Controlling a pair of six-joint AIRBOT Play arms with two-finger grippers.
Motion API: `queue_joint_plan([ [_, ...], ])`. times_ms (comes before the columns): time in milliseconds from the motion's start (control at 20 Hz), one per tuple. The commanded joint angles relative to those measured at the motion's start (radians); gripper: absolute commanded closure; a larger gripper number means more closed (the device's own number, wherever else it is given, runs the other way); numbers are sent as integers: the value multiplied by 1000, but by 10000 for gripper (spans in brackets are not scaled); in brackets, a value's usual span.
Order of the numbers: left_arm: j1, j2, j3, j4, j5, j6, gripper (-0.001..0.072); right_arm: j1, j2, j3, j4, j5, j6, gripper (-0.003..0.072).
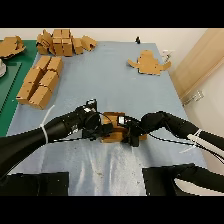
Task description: Fold the box.
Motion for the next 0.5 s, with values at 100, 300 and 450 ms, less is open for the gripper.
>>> queue_joint_plan([
  [100, -32, -104, 103, 56, -60, -56, 300, 1, 0, 0, 1, 0, 0, 236],
  [300, -32, -143, 119, 56, -123, -56, 299, 1, 0, 0, 1, 0, 0, 236],
  [450, -32, -148, 118, 56, -134, -55, 300, 1, 0, 0, 1, 0, 0, 236],
])
